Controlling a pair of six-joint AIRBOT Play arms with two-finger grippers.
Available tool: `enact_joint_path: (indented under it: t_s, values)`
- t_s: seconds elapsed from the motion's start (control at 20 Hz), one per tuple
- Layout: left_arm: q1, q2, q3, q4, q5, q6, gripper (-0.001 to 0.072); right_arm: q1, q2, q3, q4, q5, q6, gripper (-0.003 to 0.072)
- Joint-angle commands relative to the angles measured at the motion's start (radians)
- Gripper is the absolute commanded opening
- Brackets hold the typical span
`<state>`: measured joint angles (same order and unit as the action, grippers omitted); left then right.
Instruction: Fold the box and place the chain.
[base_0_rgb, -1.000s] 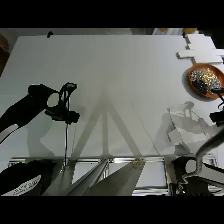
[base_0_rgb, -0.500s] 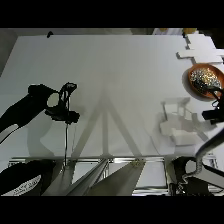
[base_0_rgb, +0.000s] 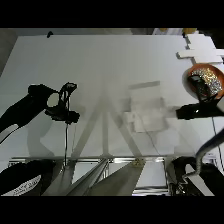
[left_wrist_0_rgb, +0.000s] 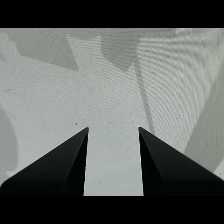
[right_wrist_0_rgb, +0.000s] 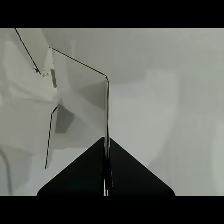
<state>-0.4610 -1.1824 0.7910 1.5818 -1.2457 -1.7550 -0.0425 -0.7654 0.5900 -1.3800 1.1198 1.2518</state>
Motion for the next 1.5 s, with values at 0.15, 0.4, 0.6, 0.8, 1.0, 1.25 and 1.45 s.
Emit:
enact_joint_path:
  t_s: [0.15,0.4,0.6,0.8,1.0,1.25,1.45]
  values:
    - [0.0,0.0,0.0,0.002,0.052,0.001,0.0349,0.197,0.145,-0.164,0.109,-0.174,0.044,0.0021]
    - [0.0,0.0,0.0,-0.032,0.179,0.071,0.0349,0.241,0.145,-0.165,0.11,-0.182,0.053,0.0022]
    - [0.003,0.001,0.0,-0.351,0.282,0.432,0.0394,0.241,0.145,-0.165,0.109,-0.189,0.052,0.0022]
    - [0.058,-0.01,0.0,-0.925,0.332,0.956,0.0531,0.241,0.145,-0.165,0.109,-0.19,0.052,0.0022]
    - [0.075,-0.089,0.0,-1.179,0.334,1.203,0.0632,0.241,0.145,-0.165,0.109,-0.19,0.051,0.0022]
    - [0.075,-0.247,0.024,-1.361,0.309,1.361,0.0645,0.241,0.145,-0.165,0.109,-0.189,0.049,0.0022]
    - [0.073,-0.346,0.072,-1.364,0.247,1.378,0.0644,0.241,0.145,-0.165,0.109,-0.189,0.049,0.0022]
